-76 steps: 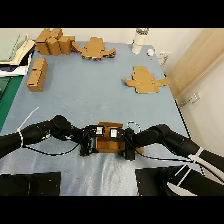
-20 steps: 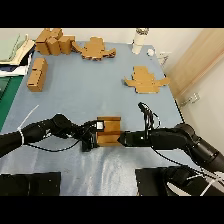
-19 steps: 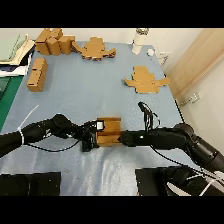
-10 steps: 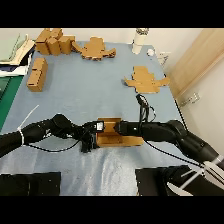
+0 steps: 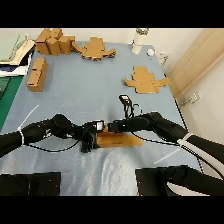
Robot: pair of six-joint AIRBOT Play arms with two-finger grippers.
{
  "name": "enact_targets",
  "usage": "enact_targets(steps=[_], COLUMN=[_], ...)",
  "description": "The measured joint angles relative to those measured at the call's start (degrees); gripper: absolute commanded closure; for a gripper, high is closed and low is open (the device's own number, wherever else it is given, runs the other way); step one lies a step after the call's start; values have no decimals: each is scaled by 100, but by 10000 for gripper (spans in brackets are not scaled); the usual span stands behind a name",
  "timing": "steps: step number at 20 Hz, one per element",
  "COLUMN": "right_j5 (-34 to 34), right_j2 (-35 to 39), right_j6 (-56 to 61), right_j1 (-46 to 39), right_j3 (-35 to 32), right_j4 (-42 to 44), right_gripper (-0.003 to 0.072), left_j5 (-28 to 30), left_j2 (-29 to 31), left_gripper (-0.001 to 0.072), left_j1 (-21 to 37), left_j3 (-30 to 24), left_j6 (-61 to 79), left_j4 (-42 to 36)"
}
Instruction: Fold the box.
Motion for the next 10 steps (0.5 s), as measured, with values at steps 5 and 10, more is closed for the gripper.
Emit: enact_targets(steps=[5, 10], right_j5=[-31, -177], right_j2=[-197, -164], right_j6=[-398, -621], right_j1=[0, -2], right_j3=[52, 341], right_j4=[-37, -162], right_gripper=[686, 686], left_j5=[-4, 0], left_j2=[0, 0], left_gripper=[183, 183], left_j1=[-4, -4], left_j3=[0, 0], left_j6=[9, 13], left_j4=[7, 0])
